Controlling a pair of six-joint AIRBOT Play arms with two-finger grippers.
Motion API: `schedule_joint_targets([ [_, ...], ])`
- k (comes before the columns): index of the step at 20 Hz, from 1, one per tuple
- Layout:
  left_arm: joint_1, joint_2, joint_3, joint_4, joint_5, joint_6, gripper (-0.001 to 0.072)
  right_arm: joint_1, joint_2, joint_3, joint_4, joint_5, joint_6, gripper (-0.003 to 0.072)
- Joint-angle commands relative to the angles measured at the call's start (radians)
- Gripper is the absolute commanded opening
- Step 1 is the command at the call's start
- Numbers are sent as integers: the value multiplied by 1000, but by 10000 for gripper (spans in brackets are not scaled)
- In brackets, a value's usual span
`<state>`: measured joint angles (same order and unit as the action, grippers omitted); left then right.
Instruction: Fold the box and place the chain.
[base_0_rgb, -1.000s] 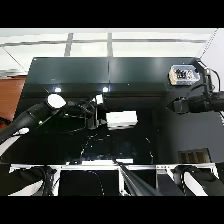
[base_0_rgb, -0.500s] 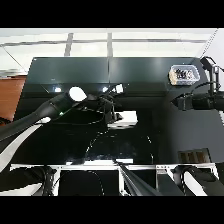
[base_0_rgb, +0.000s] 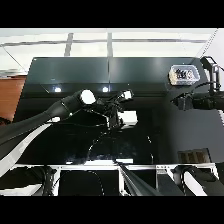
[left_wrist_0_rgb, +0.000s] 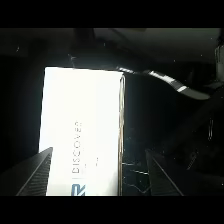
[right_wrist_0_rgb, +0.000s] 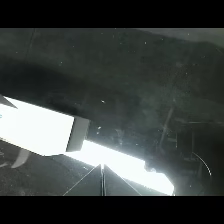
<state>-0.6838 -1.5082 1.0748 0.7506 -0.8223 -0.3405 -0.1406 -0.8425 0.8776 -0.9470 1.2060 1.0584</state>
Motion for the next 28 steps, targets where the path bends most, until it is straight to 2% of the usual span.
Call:
schedule_joint_targets([
  [1,-7,-2,2,31,-10,-12,711,0,1,0,0,-1,-2,26],
  [8,-7,25,74,59,-38,-29,711,0,1,0,0,1,-2,26],
  [13,-7,3,75,269,-43,-257,711,0,1,0,0,-6,-2,26],
  [16,-14,-8,75,256,-81,-273,711,0,1,0,0,-6,-2,26],
  [21,-37,-9,75,267,-81,-269,711,0,0,0,0,-7,-2,26],
  [26,-93,-41,75,458,-80,-335,711,0,0,0,0,-13,-1,26],
  [27,-102,-57,75,469,-84,-369,705,0,0,0,1,-15,-1,26],
  [28,-108,-64,76,474,-84,-394,595,0,0,0,0,-15,-1,26],
])
